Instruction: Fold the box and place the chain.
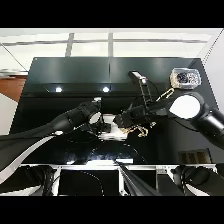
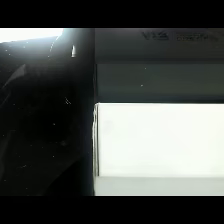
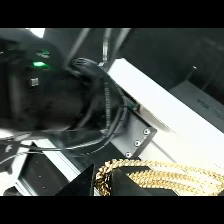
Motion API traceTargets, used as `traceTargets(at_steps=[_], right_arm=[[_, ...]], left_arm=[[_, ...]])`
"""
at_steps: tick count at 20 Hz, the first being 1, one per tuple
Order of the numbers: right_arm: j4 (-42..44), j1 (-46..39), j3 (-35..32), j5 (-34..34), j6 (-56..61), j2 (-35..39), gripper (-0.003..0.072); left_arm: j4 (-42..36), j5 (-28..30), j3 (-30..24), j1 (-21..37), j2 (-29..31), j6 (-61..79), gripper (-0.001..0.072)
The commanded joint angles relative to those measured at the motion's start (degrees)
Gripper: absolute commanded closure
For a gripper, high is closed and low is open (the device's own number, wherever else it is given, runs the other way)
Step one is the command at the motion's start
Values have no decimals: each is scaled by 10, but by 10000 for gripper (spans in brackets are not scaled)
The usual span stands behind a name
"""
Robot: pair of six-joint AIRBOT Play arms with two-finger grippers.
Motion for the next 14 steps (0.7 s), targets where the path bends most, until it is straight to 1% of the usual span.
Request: traceTargets(at_steps=[1,2,3,4,5,7,9,11,13,14], right_arm=[[-9,4,-2,-9,0,-15,640],[-9,4,-2,-9,0,-15,636],[-9,3,-2,-7,2,-15,403],[-10,-4,-2,0,0,-14,40],[-12,-17,-2,15,-2,-8,19],[-44,-51,-2,55,-11,23,18],[-114,-100,-2,105,-10,79,18],[-198,-147,-10,139,-11,132,18],[-273,-177,-55,130,-34,176,18],[-289,-187,-88,115,-54,187,18]], left_arm=[[0,0,0,1,0,0,676],[0,0,0,1,0,0,676],[0,0,0,1,0,0,676],[0,0,0,1,0,0,676],[0,0,0,1,0,0,676],[0,0,0,0,0,0,676],[0,0,0,1,0,0,676],[0,0,0,1,0,0,676],[0,0,0,0,0,0,676],[0,0,0,0,0,0,676]])
